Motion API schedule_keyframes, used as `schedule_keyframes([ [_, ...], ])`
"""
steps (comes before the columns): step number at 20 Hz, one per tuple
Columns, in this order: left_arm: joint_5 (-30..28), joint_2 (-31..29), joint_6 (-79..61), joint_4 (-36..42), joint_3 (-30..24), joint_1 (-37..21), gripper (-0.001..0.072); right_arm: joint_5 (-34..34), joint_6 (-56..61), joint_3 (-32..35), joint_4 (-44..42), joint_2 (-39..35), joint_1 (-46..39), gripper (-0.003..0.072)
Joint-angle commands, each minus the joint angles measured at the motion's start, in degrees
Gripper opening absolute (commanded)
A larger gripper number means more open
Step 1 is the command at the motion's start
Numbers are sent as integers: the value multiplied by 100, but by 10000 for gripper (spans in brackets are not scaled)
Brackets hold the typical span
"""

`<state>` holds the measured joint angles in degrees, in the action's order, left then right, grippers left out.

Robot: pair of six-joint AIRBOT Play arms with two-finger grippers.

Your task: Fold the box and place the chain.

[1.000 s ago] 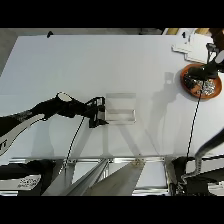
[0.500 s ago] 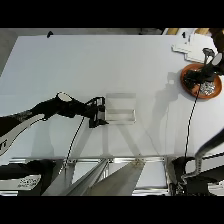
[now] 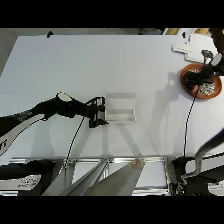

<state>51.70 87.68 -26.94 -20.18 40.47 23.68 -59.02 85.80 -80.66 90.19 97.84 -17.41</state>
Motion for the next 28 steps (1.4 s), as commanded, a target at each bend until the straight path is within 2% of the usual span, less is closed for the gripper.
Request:
schedule_keyframes([
  [1,-2,0,0,-2,4,-2,151,-140,-116,-2,-4,-321,-4,14],
  [6,-2,0,-2,-2,4,-2,151,-387,-256,-2,-120,-981,-4,14],
  [8,-2,0,0,-2,4,-2,151,-765,-595,2,-710,-1298,4,14],
  [12,-2,0,-2,-2,4,-2,151,-964,-745,4,-946,-2310,481,13],
  [16,-2,0,0,-2,4,-2,151,-1432,-678,4,-1353,-3403,1270,13],
  [20,-2,0,0,-2,4,-2,151,-1786,-476,4,-1510,-4155,2291,13],
  [25,-2,0,0,-2,4,-2,151,-2273,-291,9,-1499,-4553,3731,13],
  [28,-2,0,0,-2,4,-2,151,-2236,-68,107,-1412,-4557,4739,13],
])
